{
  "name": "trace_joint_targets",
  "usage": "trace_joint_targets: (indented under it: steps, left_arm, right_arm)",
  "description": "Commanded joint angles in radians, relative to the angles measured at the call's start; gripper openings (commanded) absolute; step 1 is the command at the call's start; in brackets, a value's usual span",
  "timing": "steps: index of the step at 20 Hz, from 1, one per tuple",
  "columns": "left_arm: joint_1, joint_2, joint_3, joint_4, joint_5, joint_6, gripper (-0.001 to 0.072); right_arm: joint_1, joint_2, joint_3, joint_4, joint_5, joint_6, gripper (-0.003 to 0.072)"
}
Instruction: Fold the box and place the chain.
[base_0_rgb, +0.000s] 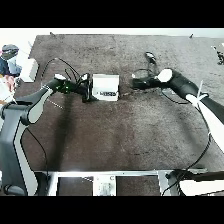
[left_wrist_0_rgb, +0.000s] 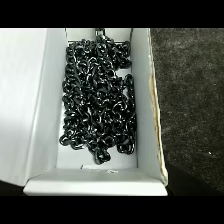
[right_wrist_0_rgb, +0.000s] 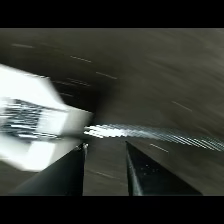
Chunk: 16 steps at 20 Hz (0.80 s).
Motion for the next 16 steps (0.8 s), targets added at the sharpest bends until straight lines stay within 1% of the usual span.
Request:
trace_joint_targets:
  steps: [1,2,3,4,8,10,13,14,15,16]
  left_arm:
    - [0.000,0.000,0.000,0.000,0.000,0.000,0.0229]
    - [0.000,0.000,0.000,0.000,0.000,0.000,0.0229]
    - [0.000,0.000,0.000,0.000,0.000,0.000,0.0229]
    - [0.000,0.000,0.000,0.000,0.000,0.000,0.0228]
    - [0.000,0.000,0.000,0.000,0.000,0.000,0.0229]
    - [0.000,0.000,0.000,0.000,0.000,0.000,0.0229]
    - [0.000,-0.001,0.000,0.000,0.000,0.000,0.0229]
    - [0.000,0.000,0.000,0.000,0.000,0.000,0.0229]
    - [0.000,0.000,0.000,0.000,0.000,0.000,0.0229]
    - [0.000,0.000,0.000,0.000,0.000,0.000,0.0229]
  right_arm:
    - [-0.147,0.002,-0.101,-0.007,0.029,0.080,0.0288]
    - [-0.172,0.002,-0.122,-0.006,0.018,0.096,0.0304]
    - [-0.190,0.002,-0.138,-0.006,-0.002,0.111,0.0436]
    - [-0.203,0.002,-0.148,-0.006,-0.024,0.113,0.0473]
    - [-0.219,-0.013,-0.157,-0.006,-0.147,0.179,0.0471]
    - [-0.217,-0.040,-0.152,-0.003,-0.185,0.214,0.0470]
    - [-0.208,-0.090,-0.125,0.024,-0.210,0.224,0.0460]
    - [-0.198,-0.096,-0.122,0.031,-0.236,0.224,0.0426]
    - [-0.188,-0.097,-0.122,0.032,-0.259,0.224,0.0280]
    - [-0.179,-0.097,-0.122,0.032,-0.281,0.224,0.0218]
